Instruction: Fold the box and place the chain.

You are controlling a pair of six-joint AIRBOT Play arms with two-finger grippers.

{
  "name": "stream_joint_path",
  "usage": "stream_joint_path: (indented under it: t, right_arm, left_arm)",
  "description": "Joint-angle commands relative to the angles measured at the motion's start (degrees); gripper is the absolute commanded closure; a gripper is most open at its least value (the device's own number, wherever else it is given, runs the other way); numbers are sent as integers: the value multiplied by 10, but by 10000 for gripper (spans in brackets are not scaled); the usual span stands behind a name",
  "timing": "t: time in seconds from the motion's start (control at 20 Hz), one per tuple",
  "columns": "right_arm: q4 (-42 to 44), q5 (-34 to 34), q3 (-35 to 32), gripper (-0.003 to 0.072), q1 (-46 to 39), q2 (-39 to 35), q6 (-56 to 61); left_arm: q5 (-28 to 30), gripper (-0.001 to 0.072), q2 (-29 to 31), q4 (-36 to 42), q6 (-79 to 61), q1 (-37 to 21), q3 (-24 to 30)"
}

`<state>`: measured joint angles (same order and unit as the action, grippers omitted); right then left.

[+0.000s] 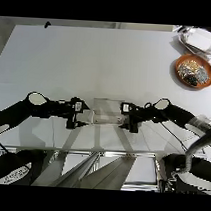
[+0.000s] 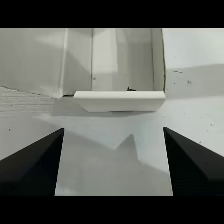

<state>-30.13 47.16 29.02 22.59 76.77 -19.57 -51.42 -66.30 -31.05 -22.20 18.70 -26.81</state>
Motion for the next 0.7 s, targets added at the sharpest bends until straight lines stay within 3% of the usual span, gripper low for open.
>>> stream_joint_path:
  t: [0.0, 0.65]
  right_arm:
    - [0, 0, 0, 307, 0, 0, 0]
    - [0, 0, 0, 307, 0, 0, 0]
  left_arm:
    - [6, 3, -36, 36, -35, -1, 1]
    - [32, 4, -71, 47, -51, 22, 1]
